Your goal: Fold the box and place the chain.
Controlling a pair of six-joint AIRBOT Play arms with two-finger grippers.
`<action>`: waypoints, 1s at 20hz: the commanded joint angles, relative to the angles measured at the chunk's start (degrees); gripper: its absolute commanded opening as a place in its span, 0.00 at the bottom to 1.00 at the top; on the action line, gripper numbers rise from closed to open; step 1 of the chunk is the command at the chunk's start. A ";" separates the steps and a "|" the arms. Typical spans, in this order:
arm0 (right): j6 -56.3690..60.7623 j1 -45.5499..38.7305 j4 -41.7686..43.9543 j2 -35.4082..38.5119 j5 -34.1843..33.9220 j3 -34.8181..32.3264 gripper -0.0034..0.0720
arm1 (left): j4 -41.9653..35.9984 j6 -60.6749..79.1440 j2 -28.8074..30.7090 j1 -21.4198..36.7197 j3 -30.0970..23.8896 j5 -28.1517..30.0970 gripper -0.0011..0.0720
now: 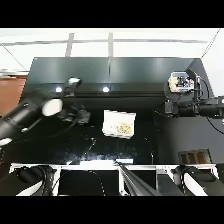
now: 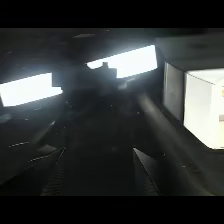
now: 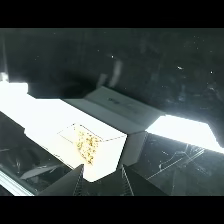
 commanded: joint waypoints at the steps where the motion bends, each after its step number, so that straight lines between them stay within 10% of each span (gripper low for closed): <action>1: 0.02 -0.02 0.04 0.02 -0.79 0.07 0.43 | -39.56 35.34 5.99 14.16 -15.10 12.20 0.71; 4: 0.02 -0.04 0.04 0.02 -1.33 0.07 0.43 | -57.70 73.24 2.19 17.51 -20.48 0.17 0.71; 6: 0.04 -0.04 0.07 0.02 -1.64 0.07 0.43 | -56.76 84.41 -0.57 16.28 -20.50 -1.53 0.99; 16: 0.70 -0.02 0.92 0.02 -2.10 0.07 0.43 | -49.72 121.92 -7.06 8.28 -17.68 16.17 0.99; 20: 0.72 -0.02 0.92 0.02 -2.05 0.07 0.43 | -49.77 122.05 -14.71 8.33 -12.81 13.66 0.99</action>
